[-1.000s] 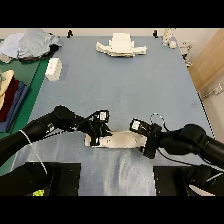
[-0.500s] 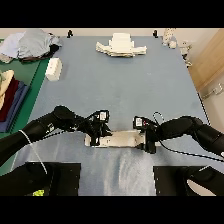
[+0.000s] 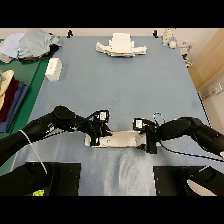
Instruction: Fold the box.
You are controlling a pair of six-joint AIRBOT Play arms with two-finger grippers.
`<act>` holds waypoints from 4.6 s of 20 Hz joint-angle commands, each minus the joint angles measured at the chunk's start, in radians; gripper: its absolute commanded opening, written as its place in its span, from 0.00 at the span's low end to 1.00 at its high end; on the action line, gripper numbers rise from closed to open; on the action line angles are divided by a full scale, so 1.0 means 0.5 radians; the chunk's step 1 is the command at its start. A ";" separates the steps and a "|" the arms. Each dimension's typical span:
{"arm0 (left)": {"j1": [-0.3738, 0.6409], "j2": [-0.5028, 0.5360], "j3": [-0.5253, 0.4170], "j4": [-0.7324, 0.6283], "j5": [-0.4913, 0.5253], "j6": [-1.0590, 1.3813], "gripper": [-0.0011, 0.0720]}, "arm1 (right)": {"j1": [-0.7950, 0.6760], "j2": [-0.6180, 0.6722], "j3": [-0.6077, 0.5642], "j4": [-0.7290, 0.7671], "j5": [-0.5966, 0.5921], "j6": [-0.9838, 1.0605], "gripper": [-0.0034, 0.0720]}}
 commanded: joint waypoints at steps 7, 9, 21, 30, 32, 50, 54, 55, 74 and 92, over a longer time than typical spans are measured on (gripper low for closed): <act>-0.001 0.000 0.000 0.001 0.001 0.000 0.03 | 0.008 0.015 -0.143 0.208 0.272 -0.292 0.98; -0.001 0.000 0.000 0.000 0.000 0.000 0.03 | 0.008 0.015 -0.143 0.192 0.274 -0.292 0.98; -0.001 0.000 0.000 0.000 0.000 0.000 0.03 | 0.102 -0.018 -0.149 0.103 0.262 -0.292 0.72; -0.001 0.000 0.000 0.000 0.000 0.000 0.03 | 0.101 -0.018 -0.146 0.089 0.330 -0.209 0.75; -0.001 0.000 0.000 0.000 0.000 0.000 0.03 | 0.101 -0.018 -0.146 0.089 0.330 -0.183 0.75; -0.001 0.000 0.000 0.000 0.002 0.009 0.03 | 0.102 -0.018 -0.146 0.089 0.324 -0.186 0.75; -0.001 0.000 0.000 0.000 0.002 0.009 0.03 | 0.102 -0.018 -0.146 0.088 0.322 -0.186 0.75; -0.001 0.000 0.000 0.000 0.002 0.009 0.03 | 0.102 -0.018 -0.146 0.088 0.323 -0.187 0.75; -0.001 0.000 0.000 0.000 0.002 0.009 0.03 | 0.124 -0.080 -0.146 0.106 0.321 -0.288 0.75; -0.001 0.000 0.000 0.000 0.002 0.008 0.03 | 0.128 -0.076 -0.146 0.090 0.314 -0.287 0.75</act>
